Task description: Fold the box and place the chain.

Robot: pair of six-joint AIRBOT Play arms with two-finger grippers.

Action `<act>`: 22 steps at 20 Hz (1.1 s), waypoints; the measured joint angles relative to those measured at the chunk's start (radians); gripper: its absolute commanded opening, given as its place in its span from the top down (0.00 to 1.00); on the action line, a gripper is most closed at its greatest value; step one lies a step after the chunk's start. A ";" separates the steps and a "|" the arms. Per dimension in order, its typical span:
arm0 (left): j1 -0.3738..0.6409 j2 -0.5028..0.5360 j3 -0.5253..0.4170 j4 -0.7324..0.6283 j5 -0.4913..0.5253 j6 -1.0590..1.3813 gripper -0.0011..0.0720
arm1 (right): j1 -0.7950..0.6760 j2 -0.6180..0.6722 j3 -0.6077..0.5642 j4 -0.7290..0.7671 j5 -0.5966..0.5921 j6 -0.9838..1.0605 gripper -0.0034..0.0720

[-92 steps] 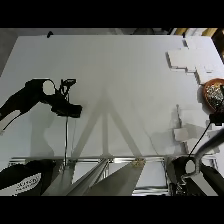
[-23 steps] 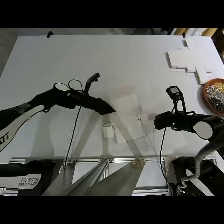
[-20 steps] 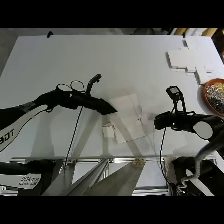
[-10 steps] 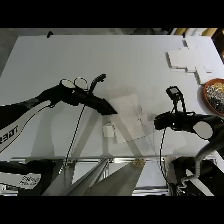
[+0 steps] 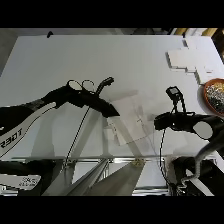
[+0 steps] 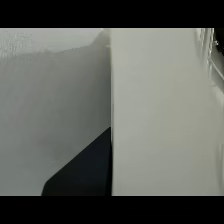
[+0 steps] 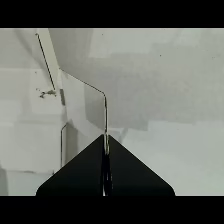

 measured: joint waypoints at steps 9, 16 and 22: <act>-0.098 0.075 0.014 0.180 0.043 0.235 0.98 | 0.000 0.161 0.085 -0.022 0.088 -0.022 0.69; -0.216 0.102 0.015 0.192 0.193 0.369 0.98 | 0.000 0.343 0.119 -0.057 0.238 -0.082 0.69; -0.240 0.065 0.015 0.121 0.302 0.475 0.98 | 0.000 0.369 0.120 -0.056 0.281 -0.093 0.70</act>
